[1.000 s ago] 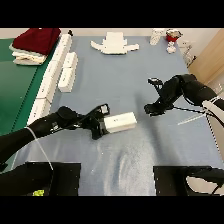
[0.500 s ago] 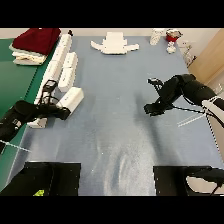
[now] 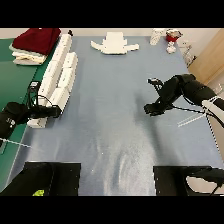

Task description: Fold the box.

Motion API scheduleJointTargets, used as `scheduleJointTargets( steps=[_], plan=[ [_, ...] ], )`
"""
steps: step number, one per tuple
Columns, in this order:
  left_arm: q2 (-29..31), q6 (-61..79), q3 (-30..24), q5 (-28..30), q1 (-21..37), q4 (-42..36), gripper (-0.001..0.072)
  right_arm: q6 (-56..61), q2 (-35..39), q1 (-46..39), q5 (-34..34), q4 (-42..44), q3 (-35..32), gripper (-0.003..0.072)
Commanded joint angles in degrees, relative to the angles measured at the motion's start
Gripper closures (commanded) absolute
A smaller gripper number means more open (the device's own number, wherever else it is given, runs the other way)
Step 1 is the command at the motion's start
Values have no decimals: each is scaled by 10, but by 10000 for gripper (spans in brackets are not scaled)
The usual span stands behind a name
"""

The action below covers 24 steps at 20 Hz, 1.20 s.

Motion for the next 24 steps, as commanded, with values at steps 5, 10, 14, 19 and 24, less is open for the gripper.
scheduleJointTargets(
  steps=[5, 10, 14, 19, 24],
  plan=[
    [-86, -4, 21, 128, -49, -11, 254, 0, 0, 0, 0, 0, 1, 680],
    [-168, 1, 107, 145, -62, -10, 255, 0, 0, 0, 0, 0, 1, 681],
    [-242, 2, 189, 145, -88, -9, 255, 0, 0, 0, 0, 0, 1, 680],
    [-309, 2, 256, 145, -91, -9, 254, 0, 0, 0, 0, 0, 1, 681],
    [-341, 0, 283, 147, -92, -9, 255, 0, 0, 0, 0, 0, 1, 681]
  ],
)
